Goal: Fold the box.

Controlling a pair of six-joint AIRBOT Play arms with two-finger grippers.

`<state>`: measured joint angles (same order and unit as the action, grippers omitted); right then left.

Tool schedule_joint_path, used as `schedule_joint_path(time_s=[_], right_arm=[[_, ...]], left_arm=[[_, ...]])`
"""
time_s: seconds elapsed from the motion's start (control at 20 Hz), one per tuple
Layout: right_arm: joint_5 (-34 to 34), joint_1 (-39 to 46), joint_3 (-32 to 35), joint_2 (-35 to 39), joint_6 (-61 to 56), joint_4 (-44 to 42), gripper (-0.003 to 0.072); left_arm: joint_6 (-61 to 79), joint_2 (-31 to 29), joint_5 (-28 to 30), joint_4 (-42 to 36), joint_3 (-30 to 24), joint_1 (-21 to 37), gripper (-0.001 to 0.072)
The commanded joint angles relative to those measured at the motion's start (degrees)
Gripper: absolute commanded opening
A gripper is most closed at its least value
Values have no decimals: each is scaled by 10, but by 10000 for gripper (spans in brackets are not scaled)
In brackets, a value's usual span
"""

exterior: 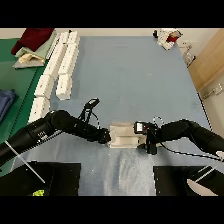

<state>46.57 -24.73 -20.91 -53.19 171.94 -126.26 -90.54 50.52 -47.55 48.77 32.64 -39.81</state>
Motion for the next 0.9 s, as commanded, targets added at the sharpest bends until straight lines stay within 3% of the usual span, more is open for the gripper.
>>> schedule_joint_path(time_s=[0.0, 0.4, 0.6, 0.85], right_arm=[[0, 0, 0, 0, 0, 0, 466], [0, 0, 0, 0, 0, 0, 467], [0, 0, 0, 0, 0, 0, 467], [0, 0, 0, 0, 0, 0, 467]], left_arm=[[-51, 11, 3, 27, 8, -10, 422], [-246, 97, 4, 194, 96, -125, 421], [-349, 153, -46, 279, 138, -161, 420], [-397, 194, -57, 299, 163, -188, 418]])
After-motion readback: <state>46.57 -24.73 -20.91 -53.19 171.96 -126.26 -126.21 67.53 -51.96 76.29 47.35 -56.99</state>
